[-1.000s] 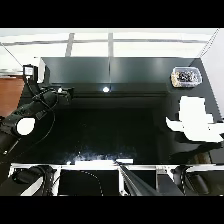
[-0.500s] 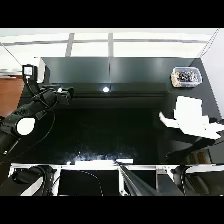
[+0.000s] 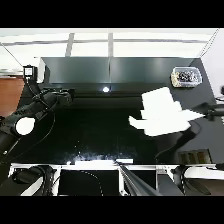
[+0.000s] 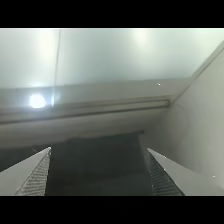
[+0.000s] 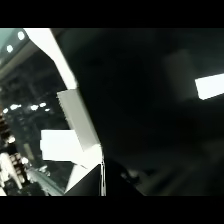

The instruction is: Fold the box and place the chain.

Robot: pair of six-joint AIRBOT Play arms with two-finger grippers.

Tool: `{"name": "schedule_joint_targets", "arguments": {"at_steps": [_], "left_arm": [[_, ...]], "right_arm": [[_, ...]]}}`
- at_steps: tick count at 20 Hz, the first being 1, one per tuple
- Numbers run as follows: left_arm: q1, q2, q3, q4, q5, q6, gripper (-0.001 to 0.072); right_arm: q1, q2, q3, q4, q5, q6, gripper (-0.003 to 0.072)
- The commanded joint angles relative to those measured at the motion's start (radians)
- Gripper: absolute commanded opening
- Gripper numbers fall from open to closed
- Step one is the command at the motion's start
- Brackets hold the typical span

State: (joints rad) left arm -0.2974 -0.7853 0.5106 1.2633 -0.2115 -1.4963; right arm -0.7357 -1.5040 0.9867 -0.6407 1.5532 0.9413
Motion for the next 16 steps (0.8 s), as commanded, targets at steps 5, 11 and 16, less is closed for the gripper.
{"name": "schedule_joint_targets", "arguments": {"at_steps": [5,11,16], "left_arm": [[-0.014,0.000,0.000,-0.106,-0.189,0.000,0.0706],[-0.118,-0.037,0.001,-0.154,-0.195,0.001,0.0706],[-0.003,-0.217,0.110,-0.294,-0.542,0.060,0.0708]], "right_arm": [[0.666,0.460,-0.357,0.187,-0.644,-0.008,0.0012],[1.017,0.689,-0.594,0.203,-1.059,-0.176,0.0012],[1.106,0.695,-0.605,0.206,-1.094,-0.174,0.0012]]}}
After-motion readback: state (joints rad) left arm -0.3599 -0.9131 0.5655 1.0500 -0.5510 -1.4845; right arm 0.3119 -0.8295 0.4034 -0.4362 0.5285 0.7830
